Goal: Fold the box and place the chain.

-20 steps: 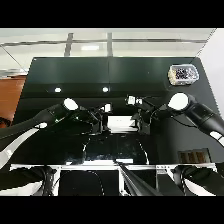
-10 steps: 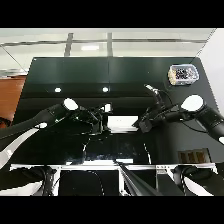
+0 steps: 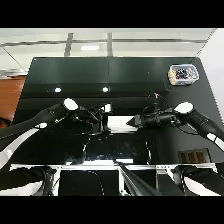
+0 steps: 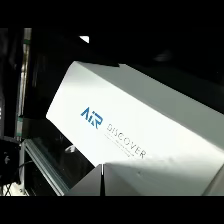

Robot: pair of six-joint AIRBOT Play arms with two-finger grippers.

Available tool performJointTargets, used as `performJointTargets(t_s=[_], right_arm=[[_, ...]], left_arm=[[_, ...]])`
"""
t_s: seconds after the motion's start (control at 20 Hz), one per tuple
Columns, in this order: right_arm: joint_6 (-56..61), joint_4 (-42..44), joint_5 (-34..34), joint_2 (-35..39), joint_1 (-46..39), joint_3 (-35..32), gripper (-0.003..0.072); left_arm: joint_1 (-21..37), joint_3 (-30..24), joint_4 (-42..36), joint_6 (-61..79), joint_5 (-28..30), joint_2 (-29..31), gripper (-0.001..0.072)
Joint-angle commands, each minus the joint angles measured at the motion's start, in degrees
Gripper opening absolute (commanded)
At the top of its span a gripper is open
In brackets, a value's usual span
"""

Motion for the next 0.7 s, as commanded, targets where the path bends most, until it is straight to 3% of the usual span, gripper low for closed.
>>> performJointTargets(t_s=[0.0,0.4,0.65], right_arm=[[0.33,-3.06,-1.25,-3.39,-0.04,-0.31,0.0016],[-0.87,-3.87,-2.71,-4.55,-0.07,-0.26,0.0016],[-3.04,-4.02,5.99,-1.22,-1.51,4.87,0.0016]], left_arm=[[0.0,0.04,0.0,-0.07,0.0,-0.02,0.0365],[0.0,0.04,-0.02,-0.07,0.0,-0.02,0.0373],[0.07,0.07,-0.04,-0.15,-0.11,0.04,0.0372]])
